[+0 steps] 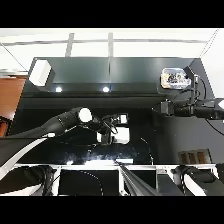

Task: Fold the box and place the chain.

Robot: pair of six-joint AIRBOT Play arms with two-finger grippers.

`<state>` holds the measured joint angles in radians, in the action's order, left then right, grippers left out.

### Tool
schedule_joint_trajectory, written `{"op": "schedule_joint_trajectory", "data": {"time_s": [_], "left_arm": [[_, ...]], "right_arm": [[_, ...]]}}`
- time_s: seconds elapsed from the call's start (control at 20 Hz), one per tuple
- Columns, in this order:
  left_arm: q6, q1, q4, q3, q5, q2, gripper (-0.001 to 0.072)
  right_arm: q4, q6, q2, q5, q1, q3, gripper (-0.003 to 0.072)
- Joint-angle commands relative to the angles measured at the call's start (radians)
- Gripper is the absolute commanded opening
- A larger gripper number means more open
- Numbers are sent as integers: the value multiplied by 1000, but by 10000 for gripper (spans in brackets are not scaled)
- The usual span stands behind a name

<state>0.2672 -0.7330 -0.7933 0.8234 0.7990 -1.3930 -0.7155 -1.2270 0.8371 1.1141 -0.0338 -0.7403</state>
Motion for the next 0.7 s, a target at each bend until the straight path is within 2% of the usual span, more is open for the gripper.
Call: {"op": "schedule_joint_trajectory", "data": {"time_s": [0.0,0.1,0.2,0.35,0.5,0.55,0.65], "left_arm": [[118,102,-52,0,114,51,354],[261,247,-183,-9,193,121,354],[377,444,-310,-36,246,198,354],[518,814,-346,-75,262,273,354],[583,1120,-330,-72,167,265,354],[587,1193,-293,-63,115,256,354],[586,1267,-272,-14,32,212,355]], "right_arm": [[0,0,0,1,0,-1,17],[0,0,0,0,0,-1,17],[0,0,0,0,0,-1,16],[0,0,0,-24,0,-1,17],[0,0,0,-64,0,-1,16],[0,0,0,-70,0,-1,16],[0,0,0,-71,0,-1,17]]}}
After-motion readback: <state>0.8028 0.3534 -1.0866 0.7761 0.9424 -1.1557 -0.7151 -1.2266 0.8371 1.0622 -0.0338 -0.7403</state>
